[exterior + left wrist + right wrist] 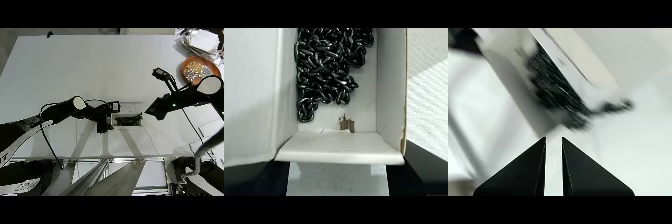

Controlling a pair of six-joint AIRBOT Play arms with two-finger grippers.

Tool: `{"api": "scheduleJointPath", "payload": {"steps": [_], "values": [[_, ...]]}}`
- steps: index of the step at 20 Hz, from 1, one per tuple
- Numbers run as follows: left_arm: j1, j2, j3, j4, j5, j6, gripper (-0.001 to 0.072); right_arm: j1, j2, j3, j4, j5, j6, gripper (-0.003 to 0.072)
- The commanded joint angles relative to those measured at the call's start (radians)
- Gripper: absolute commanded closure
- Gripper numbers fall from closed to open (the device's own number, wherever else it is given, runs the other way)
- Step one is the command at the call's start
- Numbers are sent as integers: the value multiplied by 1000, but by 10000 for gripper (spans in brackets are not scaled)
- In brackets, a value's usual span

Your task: Fold the box and place the chain.

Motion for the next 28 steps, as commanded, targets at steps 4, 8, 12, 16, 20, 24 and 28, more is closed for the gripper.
{"api": "scheduleJointPath", "payload": {"steps": [4,8,12,16,20,24,28], "values": [[1,0,1,0,0,0,394,-39,-31,-108,-89,-251,-554,267],[1,0,1,0,0,0,394,-39,-95,-197,7,-362,-848,274],[1,0,1,0,0,0,394,11,-134,-230,129,-420,-1054,279],[1,0,1,0,0,0,394,94,-203,-231,130,-475,-1054,279],[1,0,1,0,0,0,394,97,-230,-231,132,-482,-1053,284],[1,0,1,0,0,0,394,97,-256,-231,140,-486,-1053,371],[1,0,1,0,0,0,394,97,-261,-231,139,-502,-1053,600]]}}
